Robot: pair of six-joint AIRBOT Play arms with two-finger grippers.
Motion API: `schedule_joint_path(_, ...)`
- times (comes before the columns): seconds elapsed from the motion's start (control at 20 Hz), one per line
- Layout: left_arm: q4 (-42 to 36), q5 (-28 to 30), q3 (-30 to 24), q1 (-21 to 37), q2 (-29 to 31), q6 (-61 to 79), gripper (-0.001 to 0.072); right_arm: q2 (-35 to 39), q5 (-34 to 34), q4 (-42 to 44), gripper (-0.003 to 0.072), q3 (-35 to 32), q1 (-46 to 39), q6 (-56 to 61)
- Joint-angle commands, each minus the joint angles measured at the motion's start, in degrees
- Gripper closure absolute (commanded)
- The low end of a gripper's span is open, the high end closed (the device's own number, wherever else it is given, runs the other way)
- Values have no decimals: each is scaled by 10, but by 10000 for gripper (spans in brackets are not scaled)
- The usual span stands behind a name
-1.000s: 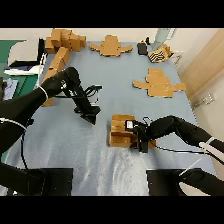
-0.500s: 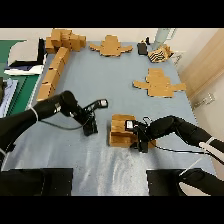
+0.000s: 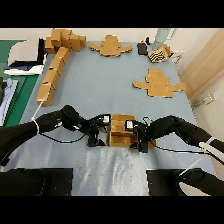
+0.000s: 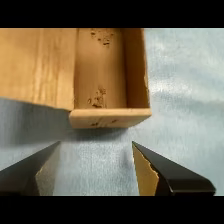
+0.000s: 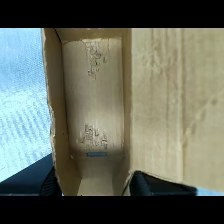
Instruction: Fold the box.
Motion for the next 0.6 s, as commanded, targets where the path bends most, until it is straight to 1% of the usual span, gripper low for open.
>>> schedule_joint_path(0.0, -16, 43, -9, -26, 1, 16, 29, 0, 0, 0, 260, 0, 0, 0)
schedule_joint_path(0.25, -17, 47, -9, -40, 1, 14, 28, 0, 0, 0, 259, 0, 0, 0)
schedule_joint_path(0.45, -18, 83, -9, -58, 1, 10, 28, 0, 0, 0, 260, 0, 0, 0)
schedule_joint_path(0.55, -20, 85, -9, -66, 1, 9, 28, 0, 0, 0, 260, 0, 0, 0)
